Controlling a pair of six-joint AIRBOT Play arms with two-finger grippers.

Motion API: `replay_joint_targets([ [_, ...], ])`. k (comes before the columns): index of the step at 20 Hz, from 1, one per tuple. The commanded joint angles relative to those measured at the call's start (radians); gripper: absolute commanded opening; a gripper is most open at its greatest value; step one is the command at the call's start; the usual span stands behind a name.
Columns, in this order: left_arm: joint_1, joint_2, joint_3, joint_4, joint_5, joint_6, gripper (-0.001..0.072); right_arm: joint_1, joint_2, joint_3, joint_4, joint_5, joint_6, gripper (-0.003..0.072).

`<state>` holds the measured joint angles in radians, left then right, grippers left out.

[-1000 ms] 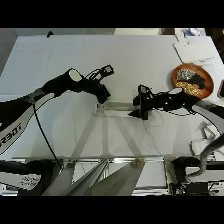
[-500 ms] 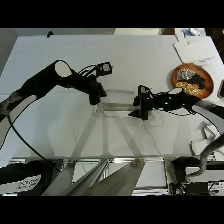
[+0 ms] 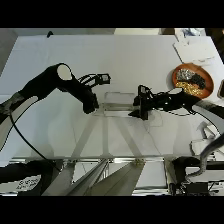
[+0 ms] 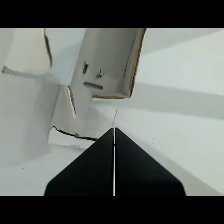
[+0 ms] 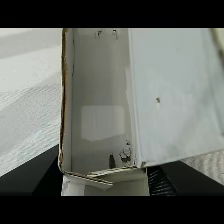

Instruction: Fold the box and place the chain.

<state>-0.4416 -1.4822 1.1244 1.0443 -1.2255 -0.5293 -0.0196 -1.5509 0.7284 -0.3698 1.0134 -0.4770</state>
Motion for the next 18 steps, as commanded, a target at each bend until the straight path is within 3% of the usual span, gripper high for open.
replay_joint_targets([
  [1,0.0,-0.045,-0.015,0.074,0.012,-0.085,0.0004,0.0,0.001,0.001,0.0,0.0,0.0,0.0461],
  [4,0.0,-0.053,-0.015,0.253,0.034,-0.206,0.0004,0.0,0.001,0.001,0.0,0.0,0.0,0.0461],
  [7,0.0,-0.053,-0.015,0.348,0.032,-0.26,0.0004,0.0,0.001,0.001,0.0,0.0,0.0,0.0461],
  [18,-0.002,0.012,-0.015,0.292,0.04,-0.253,0.0009,0.0,0.001,0.001,0.0,0.0,0.0,0.0461],
])
